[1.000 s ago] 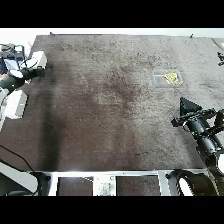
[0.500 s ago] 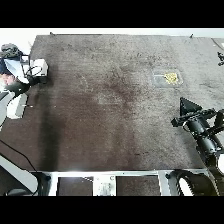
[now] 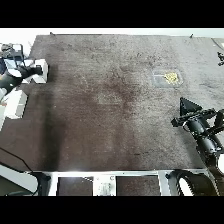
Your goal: Fold the box and place the chain.
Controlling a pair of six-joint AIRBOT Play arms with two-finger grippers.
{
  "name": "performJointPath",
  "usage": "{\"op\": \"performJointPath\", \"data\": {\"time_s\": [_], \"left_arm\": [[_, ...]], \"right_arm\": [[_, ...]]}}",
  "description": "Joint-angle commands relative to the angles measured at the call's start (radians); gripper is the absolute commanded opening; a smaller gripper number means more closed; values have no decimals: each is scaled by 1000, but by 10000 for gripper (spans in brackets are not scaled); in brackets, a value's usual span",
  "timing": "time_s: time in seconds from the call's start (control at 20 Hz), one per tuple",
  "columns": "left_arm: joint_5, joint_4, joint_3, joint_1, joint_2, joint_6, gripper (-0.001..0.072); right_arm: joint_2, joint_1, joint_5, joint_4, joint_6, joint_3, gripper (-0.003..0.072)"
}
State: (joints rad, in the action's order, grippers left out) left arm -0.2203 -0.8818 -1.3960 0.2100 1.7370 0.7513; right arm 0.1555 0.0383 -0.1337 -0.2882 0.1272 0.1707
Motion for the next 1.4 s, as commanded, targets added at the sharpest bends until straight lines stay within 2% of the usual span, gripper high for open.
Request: {"op": "performJointPath", "data": {"time_s": [0.0,0.05,0.1,0.15,0.2,0.25,0.3,0.35,0.45,0.55,0.75,0.85,1.0,1.15,1.35], "left_arm": [[-79,1,0,1,-168,13,720],[-100,1,0,1,-227,35,720],[-130,2,0,1,-281,60,635],[-182,2,0,1,-335,92,206],[-230,3,2,0,-391,82,9],[-221,32,21,-6,-448,82,6],[-169,70,57,-16,-509,74,6],[-105,88,110,-27,-585,58,6],[-54,90,224,-41,-729,36,6],[-39,96,367,-56,-874,-32,6],[87,97,702,-93,-1191,-80,6],[86,97,855,-93,-1337,-76,6],[79,98,1028,-93,-1530,-68,7],[68,101,1123,-93,-1628,-45,8],[18,100,1146,-93,-1643,-45,11]], "right_arm": [[0,0,0,0,0,0,16],[0,0,0,0,0,0,16],[0,0,0,0,0,0,16],[0,0,0,0,0,0,16],[0,0,0,0,0,0,16],[0,0,0,0,0,0,16],[0,0,0,0,0,0,16],[0,0,0,0,0,0,16],[0,0,0,0,0,0,16],[0,0,0,0,0,0,16],[0,0,0,0,0,0,16],[0,0,0,0,0,-1,16],[0,0,0,0,0,0,16],[0,0,0,0,0,0,16],[0,0,0,0,0,0,16]]}}
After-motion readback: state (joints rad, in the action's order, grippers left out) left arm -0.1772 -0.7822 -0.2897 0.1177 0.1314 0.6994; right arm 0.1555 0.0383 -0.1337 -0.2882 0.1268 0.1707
